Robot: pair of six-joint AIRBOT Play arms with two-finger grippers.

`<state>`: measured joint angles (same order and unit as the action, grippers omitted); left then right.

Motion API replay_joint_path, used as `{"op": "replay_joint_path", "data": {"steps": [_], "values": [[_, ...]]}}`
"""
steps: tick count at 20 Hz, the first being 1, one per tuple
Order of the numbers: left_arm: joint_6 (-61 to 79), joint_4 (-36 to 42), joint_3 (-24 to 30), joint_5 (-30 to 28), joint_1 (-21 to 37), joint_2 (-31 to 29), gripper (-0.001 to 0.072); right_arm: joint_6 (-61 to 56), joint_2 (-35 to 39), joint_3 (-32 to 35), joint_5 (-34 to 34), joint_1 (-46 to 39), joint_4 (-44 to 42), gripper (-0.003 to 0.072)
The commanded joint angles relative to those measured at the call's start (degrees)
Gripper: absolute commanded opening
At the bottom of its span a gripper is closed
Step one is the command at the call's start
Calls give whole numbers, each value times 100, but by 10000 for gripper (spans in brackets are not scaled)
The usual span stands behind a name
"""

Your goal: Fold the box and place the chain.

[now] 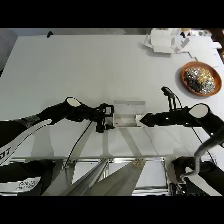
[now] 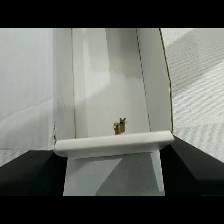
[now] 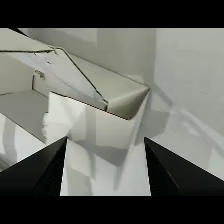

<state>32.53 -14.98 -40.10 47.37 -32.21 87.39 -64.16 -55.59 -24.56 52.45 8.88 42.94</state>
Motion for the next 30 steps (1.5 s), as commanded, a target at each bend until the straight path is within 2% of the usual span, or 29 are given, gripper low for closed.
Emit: {"op": "replay_joint_path", "data": {"steps": [1,4,9,13,21,25,27,30], "values": [[2,-2,-4,-2,-2,-4,14,-590,-243,-109,-560,597,98,536],[2,-2,-4,-2,-2,-4,14,-1429,-387,-452,-702,951,680,535],[2,-2,-4,-2,-2,-4,14,-3598,-800,-898,-387,1600,2369,534],[2,-2,-4,-2,-2,-4,14,-4356,-988,-1156,-334,2033,2830,525],[2,-2,-4,-2,-2,-4,14,-5624,-1832,-2004,459,2782,3899,503],[2,-2,-4,-2,-2,-4,14,-5965,-1836,-2057,516,2903,4159,346],[0,-2,-4,-2,-2,-4,14,-6000,-1836,-2057,525,2903,4188,239],[2,-2,-4,-2,-2,-4,14,-5993,-1836,-2055,527,2903,4188,39]]}}
